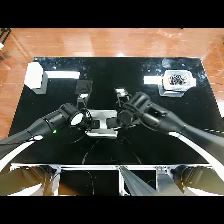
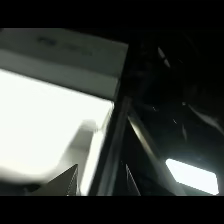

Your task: Fold the box and place the chain.

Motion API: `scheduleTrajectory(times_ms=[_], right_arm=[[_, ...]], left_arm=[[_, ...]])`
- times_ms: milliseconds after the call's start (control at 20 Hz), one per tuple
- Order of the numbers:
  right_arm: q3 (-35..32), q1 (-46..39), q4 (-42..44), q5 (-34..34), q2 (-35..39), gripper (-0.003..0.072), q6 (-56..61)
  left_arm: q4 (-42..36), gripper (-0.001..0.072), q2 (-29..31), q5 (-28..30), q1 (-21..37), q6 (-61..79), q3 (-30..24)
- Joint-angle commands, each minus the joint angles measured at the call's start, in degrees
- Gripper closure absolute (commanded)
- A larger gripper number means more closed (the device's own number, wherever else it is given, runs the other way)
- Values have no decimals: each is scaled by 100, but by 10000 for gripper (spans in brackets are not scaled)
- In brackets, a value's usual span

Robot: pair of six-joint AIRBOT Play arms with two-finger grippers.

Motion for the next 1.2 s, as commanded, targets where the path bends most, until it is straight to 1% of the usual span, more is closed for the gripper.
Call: scheduleTrajectory(times_ms=[0,100,200,300,350,450,500,550,650,700,800,850,950,1000,1050,1150], right_arm=[[4,-50,-120,-448,695,313,-892],[4,-96,-780,-511,1152,313,-901],[2,-461,-1375,-807,1478,312,-896],[2,-1182,-1631,-1034,1615,312,-949],[0,-1631,-1681,-990,1615,312,-1102],[-20,-2509,-1694,-529,1609,309,-1252],[-17,-2979,-1657,-166,1604,50,-1325],[-15,-3388,-1467,142,1582,-25,-1624],[-15,-4109,-1322,680,1458,-24,-1700],[2,-4380,-1327,933,1335,-24,-1731],[267,-4798,-1322,1196,846,-24,-1978],[492,-4944,-1325,1292,487,-24,-2223],[925,-5128,-1331,1714,-240,-24,-2771],[1150,-5209,-1329,1858,-588,-24,-2798],[1419,-5276,-1329,1897,-968,-23,-2800],[1930,-5368,-1329,1757,-1668,-13,-2802]], left_arm=[[-4,695,-2,-2,0,-2,0],[-7,695,-2,-33,0,-2,0],[-2,695,-2,-87,0,-2,0],[0,695,-2,-87,0,-2,0],[-2,695,-2,-87,0,-2,0],[0,695,-2,-90,0,-2,0],[0,695,-2,-90,0,-2,0],[2,694,-2,-90,0,-2,0],[17,695,-2,-87,0,0,0],[20,694,-2,-87,0,24,0],[13,694,-2,-92,0,157,0],[13,694,-2,-101,0,166,0],[11,694,-2,-85,0,164,0],[13,694,-2,-87,2,164,0],[13,694,-2,-87,2,164,0],[17,694,-2,-63,2,166,0]])
